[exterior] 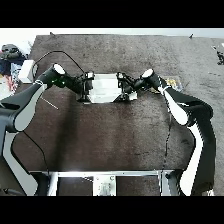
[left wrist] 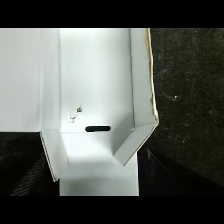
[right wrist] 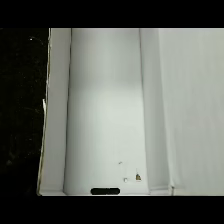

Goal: Fold the box and place the chain.

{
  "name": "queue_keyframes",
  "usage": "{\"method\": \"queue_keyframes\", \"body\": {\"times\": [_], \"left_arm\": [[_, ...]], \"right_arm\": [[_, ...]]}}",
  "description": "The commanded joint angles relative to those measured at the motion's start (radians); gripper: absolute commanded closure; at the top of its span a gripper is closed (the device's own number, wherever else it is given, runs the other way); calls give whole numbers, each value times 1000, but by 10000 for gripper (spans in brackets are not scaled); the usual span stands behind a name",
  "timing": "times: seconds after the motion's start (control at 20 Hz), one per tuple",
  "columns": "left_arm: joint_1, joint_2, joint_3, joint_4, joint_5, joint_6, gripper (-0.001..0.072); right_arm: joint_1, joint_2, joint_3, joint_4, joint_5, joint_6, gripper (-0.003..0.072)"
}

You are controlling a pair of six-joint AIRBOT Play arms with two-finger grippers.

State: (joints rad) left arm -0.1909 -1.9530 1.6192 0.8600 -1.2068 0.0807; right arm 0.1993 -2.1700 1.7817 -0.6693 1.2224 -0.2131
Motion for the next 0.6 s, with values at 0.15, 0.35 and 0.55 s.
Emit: {"method": "queue_keyframes", "body": {"times": [0.15,0.35,0.55], "left_arm": [[1,1,-1,-16,-17,-2,294],[0,0,-1,-41,-11,-2,297],[-2,0,-1,-45,-3,-1,506]], "right_arm": [[-1,1,0,0,0,0,238],[-1,1,0,0,0,0,238],[-1,1,0,0,0,0,238]]}}
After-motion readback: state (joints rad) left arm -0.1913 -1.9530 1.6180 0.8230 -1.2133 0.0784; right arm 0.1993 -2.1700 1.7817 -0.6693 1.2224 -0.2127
